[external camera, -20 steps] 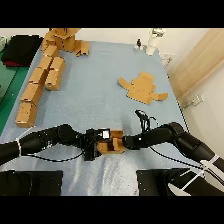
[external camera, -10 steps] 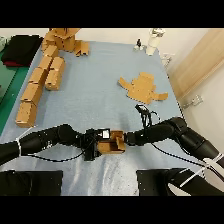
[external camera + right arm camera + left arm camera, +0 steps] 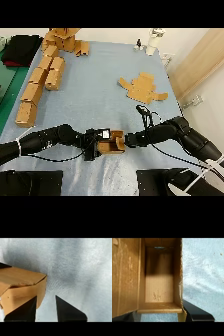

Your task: Fold the box.

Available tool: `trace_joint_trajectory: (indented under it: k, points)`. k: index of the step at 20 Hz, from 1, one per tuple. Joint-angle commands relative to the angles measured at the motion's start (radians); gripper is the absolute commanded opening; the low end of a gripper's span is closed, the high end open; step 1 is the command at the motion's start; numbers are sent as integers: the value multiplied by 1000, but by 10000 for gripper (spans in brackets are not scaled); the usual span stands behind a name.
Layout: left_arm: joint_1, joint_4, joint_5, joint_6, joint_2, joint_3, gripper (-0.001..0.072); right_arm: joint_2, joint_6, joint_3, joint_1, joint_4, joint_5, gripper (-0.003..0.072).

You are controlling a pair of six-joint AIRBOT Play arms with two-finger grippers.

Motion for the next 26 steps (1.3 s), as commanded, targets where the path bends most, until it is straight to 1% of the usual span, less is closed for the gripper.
trace_joint_trajectory:
  k: [1, 2, 3, 7, 9, 10, 11, 14, 15, 17, 21, 26]
  points:
    - [0, 0, 0, 0, 0, 0, 473, 32, 0, 1, 1, 34, -23, 370]
    - [0, 0, 0, 0, 0, 0, 474, 32, 0, 1, 1, 48, -23, 393]
    - [0, 0, 0, 0, 0, 0, 474, 31, -1, 1, 2, 67, -23, 476]
    - [0, 0, 0, 0, 0, 0, 474, 6, -7, 1, 26, 70, -7, 481]
    - [0, 0, 0, 0, 0, 0, 474, -39, -3, 1, 26, 87, 11, 481]
    - [0, 0, 0, 0, 0, 0, 474, -69, 39, 7, 26, 92, 18, 481]
    - [0, 0, 0, 0, 0, 0, 474, -101, 79, 20, 26, 92, 17, 481]
    - [0, 0, 0, 0, 0, 0, 474, -182, 113, 66, 54, 83, 3, 479]
    - [0, 0, 0, 0, 0, 0, 474, -200, 151, 84, 79, 55, 1, 479]
    - [0, 0, 0, 0, 0, 0, 474, -229, 243, 126, 140, -57, -14, 471]
    - [0, 0, 0, 0, 0, 0, 474, -306, 428, 224, 252, -257, -147, 459]
    - [0, 0, 0, 0, 0, 0, 474, -427, 536, 317, 359, -340, -228, 447]
